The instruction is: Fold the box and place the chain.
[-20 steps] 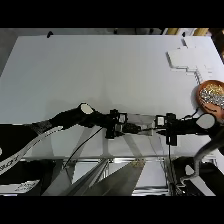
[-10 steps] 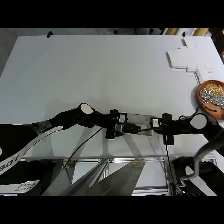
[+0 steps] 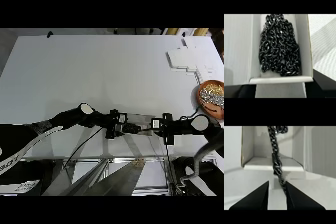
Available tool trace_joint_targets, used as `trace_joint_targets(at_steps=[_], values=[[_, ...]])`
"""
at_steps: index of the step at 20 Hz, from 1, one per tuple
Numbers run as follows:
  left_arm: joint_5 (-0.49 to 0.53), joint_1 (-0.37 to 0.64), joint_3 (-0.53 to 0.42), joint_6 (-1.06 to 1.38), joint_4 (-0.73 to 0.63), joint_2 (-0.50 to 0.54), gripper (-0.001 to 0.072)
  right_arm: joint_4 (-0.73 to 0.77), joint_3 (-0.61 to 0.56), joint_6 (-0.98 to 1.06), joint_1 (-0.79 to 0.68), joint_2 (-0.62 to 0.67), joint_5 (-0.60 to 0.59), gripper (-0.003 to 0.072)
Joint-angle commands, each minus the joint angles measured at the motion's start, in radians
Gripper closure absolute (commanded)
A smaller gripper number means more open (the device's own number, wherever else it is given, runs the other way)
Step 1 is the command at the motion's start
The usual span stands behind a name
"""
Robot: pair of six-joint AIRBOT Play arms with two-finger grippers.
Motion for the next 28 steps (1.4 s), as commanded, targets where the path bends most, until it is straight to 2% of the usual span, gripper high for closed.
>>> trace_joint_targets(at_steps=[1, 3, 5, 7, 10, 13, 15, 18, 22, 26, 28], values=[[0.0, 0.001, 0.0, 0.0, 0.0, 0.0, 0.0364, 0.052, -0.003, -0.032, 0.001, -0.053, -0.065, 0.0582], [0.0, 0.001, 0.0, 0.0, 0.0, 0.0, 0.0364, 0.051, -0.003, -0.032, 0.001, -0.053, -0.068, 0.0611], [0.0, 0.001, 0.0, 0.0, 0.0, 0.0, 0.0364, 0.026, -0.003, -0.031, 0.001, -0.05, -0.06, 0.0671], [0.0, 0.001, 0.0, 0.0, 0.0, 0.0, 0.0364, -0.03, -0.002, 0.02, 0.001, -0.019, -0.035, 0.0671], [0.0, 0.001, 0.0, 0.0, 0.0, 0.0, 0.0364, -0.107, -0.001, 0.111, 0.001, 0.115, 0.025, 0.0672], [0.0, 0.001, 0.0, 0.0, 0.0, 0.0, 0.0364, -0.079, -0.001, 0.226, 0.001, 0.289, 0.1, 0.0672], [0.0, 0.001, 0.0, 0.0, 0.0, 0.0, 0.0364, -0.02, -0.001, 0.274, 0.001, 0.394, 0.138, 0.0671], [0.0, 0.001, 0.0, 0.0, 0.0, 0.0, 0.0364, 0.19, -0.001, 0.379, 0.001, 0.476, 0.154, 0.0671], [0.0, 0.001, 0.0, 0.0, 0.0, 0.0, 0.0364, 0.46, -0.002, 0.38, 0.001, 0.473, 0.137, 0.0671], [0.0, 0.001, 0.0, 0.0, 0.0, 0.0, 0.0364, 0.614, -0.009, 0.375, 0.002, 0.467, 0.109, 0.0671], [0.0, 0.001, 0.0, 0.0, 0.0, 0.0, 0.0364, 0.639, -0.009, 0.364, 0.035, 0.453, 0.097, 0.0671]])
